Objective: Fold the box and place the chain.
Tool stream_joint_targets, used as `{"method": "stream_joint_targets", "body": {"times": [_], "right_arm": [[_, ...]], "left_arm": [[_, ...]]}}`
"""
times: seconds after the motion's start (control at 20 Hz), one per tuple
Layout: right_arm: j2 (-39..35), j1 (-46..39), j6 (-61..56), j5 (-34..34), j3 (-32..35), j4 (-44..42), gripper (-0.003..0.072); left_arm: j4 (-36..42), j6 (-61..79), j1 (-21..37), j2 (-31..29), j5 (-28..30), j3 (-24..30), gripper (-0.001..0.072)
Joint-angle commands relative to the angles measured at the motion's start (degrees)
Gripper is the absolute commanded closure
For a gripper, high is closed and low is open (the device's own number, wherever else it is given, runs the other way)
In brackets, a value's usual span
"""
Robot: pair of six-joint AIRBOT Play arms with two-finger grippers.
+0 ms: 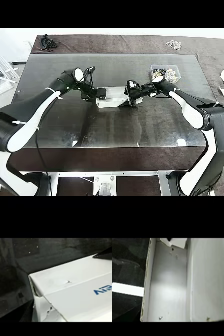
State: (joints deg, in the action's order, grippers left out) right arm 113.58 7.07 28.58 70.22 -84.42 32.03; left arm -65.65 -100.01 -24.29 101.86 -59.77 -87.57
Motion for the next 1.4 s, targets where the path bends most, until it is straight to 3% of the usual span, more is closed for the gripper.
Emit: {"method": "stream_joint_targets", "body": {"times": [0.0, 1.0, 1.2, 1.35], "right_arm": [[0.0, 0.0, -0.1, -0.1, 0.0, 0.0, 0.0166], [0.0, 0.0, -0.1, -0.1, 0.0, 0.0, 0.0166], [0.0, 0.0, -0.1, -0.1, 0.0, 0.0, 0.0166], [0.0, 0.0, -0.1, -0.1, 0.0, 0.0, 0.0166]], "left_arm": [[-2.5, -2.8, -0.4, 1.5, -3.9, -2.5, 0.023], [-7.6, -6.9, -1.5, 2.4, -5.5, -5.8, 0.023], [-11.1, -16.5, -2.5, 5.2, -13.0, -10.6, 0.0231], [-12.3, -20.0, -3.3, 7.1, -14.9, -12.9, 0.0234]]}}
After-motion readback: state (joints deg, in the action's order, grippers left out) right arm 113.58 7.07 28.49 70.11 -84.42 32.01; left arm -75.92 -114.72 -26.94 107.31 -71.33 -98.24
